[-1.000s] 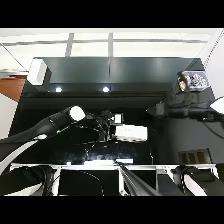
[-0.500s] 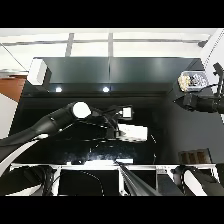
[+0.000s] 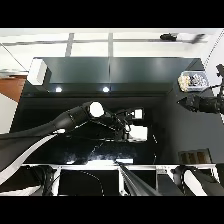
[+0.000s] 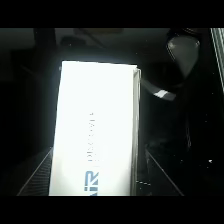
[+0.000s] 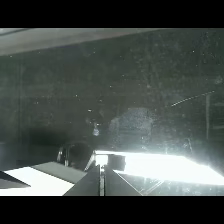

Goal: Fold the box and place the chain.

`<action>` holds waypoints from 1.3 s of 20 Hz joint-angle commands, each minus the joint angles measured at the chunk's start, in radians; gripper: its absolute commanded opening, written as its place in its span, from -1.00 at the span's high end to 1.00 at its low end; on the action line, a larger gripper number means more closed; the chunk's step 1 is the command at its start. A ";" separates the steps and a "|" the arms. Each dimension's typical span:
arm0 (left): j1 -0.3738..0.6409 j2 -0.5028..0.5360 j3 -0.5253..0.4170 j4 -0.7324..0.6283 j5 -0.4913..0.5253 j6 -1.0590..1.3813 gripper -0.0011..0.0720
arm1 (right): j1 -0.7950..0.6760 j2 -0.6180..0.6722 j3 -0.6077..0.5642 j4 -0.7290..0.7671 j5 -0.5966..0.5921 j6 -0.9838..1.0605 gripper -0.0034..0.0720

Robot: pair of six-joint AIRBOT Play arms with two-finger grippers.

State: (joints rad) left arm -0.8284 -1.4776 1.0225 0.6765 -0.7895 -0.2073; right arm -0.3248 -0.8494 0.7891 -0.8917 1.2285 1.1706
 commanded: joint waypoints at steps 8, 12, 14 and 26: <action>-0.008 -0.013 0.005 0.051 0.008 -0.006 -0.97 | -0.001 0.001 0.001 -0.003 0.001 0.000 0.81; -0.008 -0.012 0.005 0.051 0.008 -0.006 -0.97 | -0.001 0.001 0.001 -0.003 0.001 0.000 0.81; -0.008 -0.011 0.008 0.052 0.008 -0.006 -0.97 | -0.001 0.001 0.001 -0.003 0.001 0.000 0.81; -0.008 -0.016 0.033 0.053 -0.024 -0.066 -0.96 | -0.001 0.001 0.001 -0.003 0.005 0.000 0.81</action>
State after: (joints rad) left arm -0.8360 -1.4883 1.0542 0.7300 -0.7975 -0.2558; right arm -0.3256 -0.8494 0.7891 -0.8948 1.2324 1.1706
